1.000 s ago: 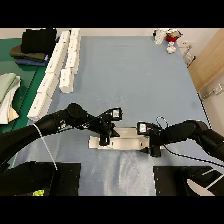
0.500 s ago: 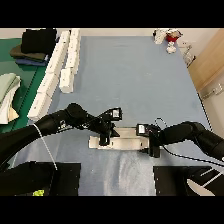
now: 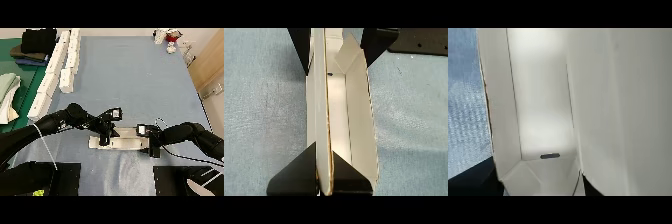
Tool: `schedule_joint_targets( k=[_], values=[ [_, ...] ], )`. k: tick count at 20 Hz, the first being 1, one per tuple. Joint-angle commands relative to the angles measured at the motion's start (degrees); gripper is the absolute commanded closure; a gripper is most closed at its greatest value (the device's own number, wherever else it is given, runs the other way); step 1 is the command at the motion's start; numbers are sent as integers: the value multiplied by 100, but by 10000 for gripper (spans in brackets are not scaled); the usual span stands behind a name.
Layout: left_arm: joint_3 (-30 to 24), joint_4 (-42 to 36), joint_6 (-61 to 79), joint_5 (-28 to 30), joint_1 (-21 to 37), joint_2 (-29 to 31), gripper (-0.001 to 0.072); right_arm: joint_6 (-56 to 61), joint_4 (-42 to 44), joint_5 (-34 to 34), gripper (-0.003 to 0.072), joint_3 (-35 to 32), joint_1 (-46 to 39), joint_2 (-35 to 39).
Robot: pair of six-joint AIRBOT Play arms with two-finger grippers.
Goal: Fold the box.
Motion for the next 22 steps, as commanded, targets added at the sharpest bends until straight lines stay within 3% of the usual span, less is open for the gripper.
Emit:
schedule_joint_targets(
  k=[1, 3, 4, 5, 9, 10, 11, 12, 19, 21, 22],
  values=[
    [2, 0, 0, 2, -2, 7, 697, 0, -2, 105, 64, -66, 4, -2],
    [2, 0, 0, 2, -2, 7, 697, 0, 0, 155, 92, -87, 11, 0],
    [2, 0, 0, 2, -2, 7, 697, 0, -4, 151, 230, -92, 11, 0],
    [2, 0, 0, 2, -2, 7, 697, 0, -4, 151, 256, -92, 11, 0],
    [2, 0, 0, 2, -2, 7, 698, -2, -7, 146, 237, -92, 11, 0],
    [2, 0, 0, 2, -2, 7, 697, -2, -7, 149, 199, -92, 11, 0],
    [2, 0, 0, 2, -2, 7, 697, 0, -2, 151, 86, -92, 11, 4],
    [2, 0, 0, 2, -2, 7, 697, 0, -2, 149, 59, -92, 11, 13],
    [2, 0, 0, 2, -2, 7, 698, 0, 13, 155, 64, -92, 11, 125],
    [2, 0, 0, 2, -2, 7, 697, -4, 13, 170, 154, -103, 11, 22],
    [2, 0, 0, 2, -2, 7, 698, -4, 13, 219, 153, -118, 17, -37]
  ],
)
